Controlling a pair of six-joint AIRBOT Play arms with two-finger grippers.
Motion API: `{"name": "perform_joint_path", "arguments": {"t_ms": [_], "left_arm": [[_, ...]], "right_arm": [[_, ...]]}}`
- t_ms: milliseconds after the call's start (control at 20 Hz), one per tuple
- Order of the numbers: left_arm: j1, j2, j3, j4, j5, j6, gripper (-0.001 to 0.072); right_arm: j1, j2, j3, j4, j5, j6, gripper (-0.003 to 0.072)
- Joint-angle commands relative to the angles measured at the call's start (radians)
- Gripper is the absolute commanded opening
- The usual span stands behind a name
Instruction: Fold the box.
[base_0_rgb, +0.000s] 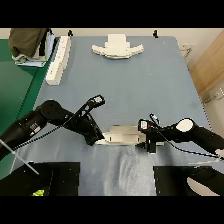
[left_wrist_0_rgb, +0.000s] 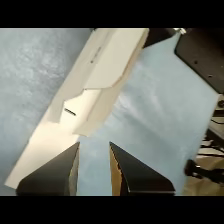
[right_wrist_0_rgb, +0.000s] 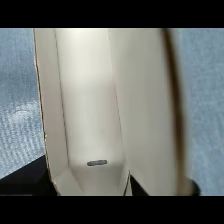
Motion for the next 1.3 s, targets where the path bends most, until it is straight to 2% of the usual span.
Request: {"name": "perform_joint_path", "arguments": {"t_ms": [0, 50, 250, 500, 650, 850, 1050, 1250], "left_arm": [[-0.007, 0.066, 0.007, -0.023, -0.069, -0.154, 0.0274], [-0.007, 0.061, 0.006, -0.064, -0.076, -0.163, 0.0020], [-0.063, 0.027, 0.006, -0.102, -0.062, -0.180, 0.0014], [-0.134, -0.011, 0.007, -0.198, 0.047, -0.179, 0.0014], [-0.138, -0.023, 0.007, -0.247, 0.131, -0.197, 0.0014], [-0.138, -0.030, 0.010, -0.340, 0.294, -0.194, 0.0014], [-0.138, -0.111, 0.010, -0.367, 0.349, -0.197, 0.0014], [-0.138, -0.200, 0.028, -0.437, 0.481, -0.196, 0.0014]], "right_arm": [[0.001, 0.000, 0.000, 0.002, 0.000, -0.031, 0.0514], [0.001, 0.000, 0.000, 0.003, 0.000, -0.041, 0.0514], [0.001, 0.000, 0.000, 0.004, -0.001, -0.041, 0.0514], [0.001, 0.000, 0.000, 0.004, 0.001, -0.066, 0.0513], [0.001, 0.000, 0.000, 0.004, 0.002, -0.066, 0.0513], [0.001, 0.000, 0.000, 0.004, 0.003, -0.066, 0.0513], [0.001, 0.000, 0.000, 0.004, 0.003, -0.067, 0.0513], [0.001, 0.000, 0.000, 0.004, 0.004, -0.067, 0.0513]]}}
